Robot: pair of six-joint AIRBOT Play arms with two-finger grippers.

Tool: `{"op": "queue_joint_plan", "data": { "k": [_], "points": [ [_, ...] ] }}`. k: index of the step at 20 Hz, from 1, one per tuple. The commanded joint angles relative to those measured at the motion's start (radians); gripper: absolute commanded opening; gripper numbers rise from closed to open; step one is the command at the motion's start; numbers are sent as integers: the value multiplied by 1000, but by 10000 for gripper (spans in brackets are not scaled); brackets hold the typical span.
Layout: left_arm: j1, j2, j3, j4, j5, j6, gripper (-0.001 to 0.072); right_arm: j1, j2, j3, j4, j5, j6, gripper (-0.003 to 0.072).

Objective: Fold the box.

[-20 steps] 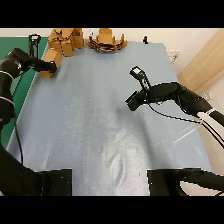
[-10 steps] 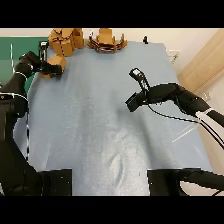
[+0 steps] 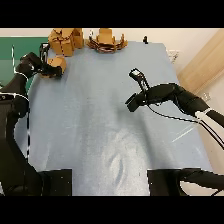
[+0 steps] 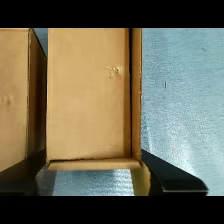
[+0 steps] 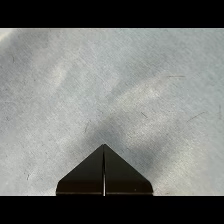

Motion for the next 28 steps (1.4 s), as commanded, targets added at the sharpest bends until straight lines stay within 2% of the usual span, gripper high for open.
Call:
{"op": "queue_joint_plan", "data": {
  "k": [1,9,13,16,17,18,19,21,22,23,25,28],
  "points": [
    [-7,0,1,2,-9,3,686,0,-1,0,0,-2,1,4],
    [-8,16,50,6,-38,4,694,0,-1,0,-1,-2,0,4],
    [-7,67,49,15,-40,42,694,0,-1,0,-1,-9,0,4],
    [-7,149,49,20,-59,48,693,0,0,0,3,-10,0,4],
    [-8,187,49,20,-102,48,611,0,2,0,15,-11,1,4],
    [-8,232,49,19,-187,50,64,0,7,0,39,-13,0,4],
    [-8,272,48,15,-280,71,16,0,16,0,62,-14,0,4],
    [-13,351,38,-26,-455,82,8,0,35,0,121,-19,0,4],
    [-20,391,8,-64,-491,107,7,1,45,0,149,-33,1,4],
    [-31,438,-40,-103,-501,149,6,1,53,0,172,-51,7,5],
    [-65,564,-197,-160,-452,184,6,1,67,0,195,-100,47,5],
    [-136,799,-528,-298,-302,313,10,1,81,0,192,-175,68,5]
  ]
}}
